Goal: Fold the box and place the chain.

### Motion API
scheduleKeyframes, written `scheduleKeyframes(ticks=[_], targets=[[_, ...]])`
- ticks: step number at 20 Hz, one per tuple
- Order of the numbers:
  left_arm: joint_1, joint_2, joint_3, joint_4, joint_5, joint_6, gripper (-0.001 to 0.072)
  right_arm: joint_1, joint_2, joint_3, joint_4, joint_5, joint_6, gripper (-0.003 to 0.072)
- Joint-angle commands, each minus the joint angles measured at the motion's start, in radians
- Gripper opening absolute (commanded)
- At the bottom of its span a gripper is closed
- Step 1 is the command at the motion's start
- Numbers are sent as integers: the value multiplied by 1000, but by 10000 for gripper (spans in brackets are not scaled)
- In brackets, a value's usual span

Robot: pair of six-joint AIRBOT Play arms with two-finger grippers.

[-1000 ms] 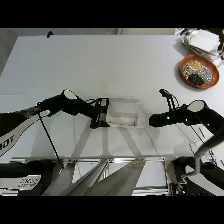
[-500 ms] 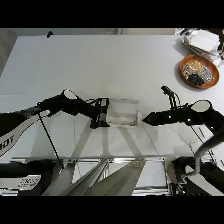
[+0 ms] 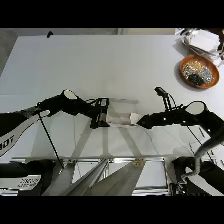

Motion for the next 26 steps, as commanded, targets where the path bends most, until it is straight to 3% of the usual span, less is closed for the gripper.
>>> scheduleKeyframes(ticks=[1, 9, 19, 26], targets=[[0, 0, 1, 0, 0, 0, 343, 65, 1, 34, -83, -71, 98, 441], [0, 0, 1, 0, 0, 0, 343, 193, -20, 82, -211, -142, 358, 440], [0, 0, 1, 0, 0, 0, 343, 341, -103, 213, -526, -142, 805, 438], [0, 0, 1, 0, 0, 0, 343, 417, -141, 269, -620, -113, 999, 437]])
